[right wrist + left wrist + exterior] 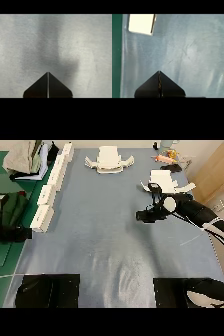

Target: Fold the box.

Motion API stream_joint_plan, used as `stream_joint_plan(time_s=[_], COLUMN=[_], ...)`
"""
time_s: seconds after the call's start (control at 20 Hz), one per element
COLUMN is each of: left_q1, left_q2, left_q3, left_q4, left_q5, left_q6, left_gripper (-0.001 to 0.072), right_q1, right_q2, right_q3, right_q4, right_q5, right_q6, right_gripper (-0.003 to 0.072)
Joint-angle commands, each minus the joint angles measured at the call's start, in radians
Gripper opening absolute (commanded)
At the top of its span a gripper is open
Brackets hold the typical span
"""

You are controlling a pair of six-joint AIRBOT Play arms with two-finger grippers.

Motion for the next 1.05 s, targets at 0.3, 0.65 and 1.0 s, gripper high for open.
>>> stream_joint_plan(time_s=[0.3, 0.65, 1.0], left_q1=[-0.612, -0.82, -0.819], left_q2=[-0.479, -0.679, -0.678], left_q3=[0.255, 0.375, 0.375], left_q4=[-0.162, -0.171, -0.176], left_q5=[0.166, 0.267, 0.267], left_q6=[-0.242, -0.242, -0.241], left_gripper=[0.0017, 0.0017, 0.0017], right_q1=[0.0, 0.0, 0.0], right_q2=[-0.108, -0.111, -0.111], right_q3=[0.201, 0.215, 0.215], right_q4=[0.087, 0.182, 0.183], right_q5=[0.064, 0.09, 0.088], right_q6=[-0.05, -0.048, -0.048], right_gripper=[0.0005, 0.0006, 0.0006])
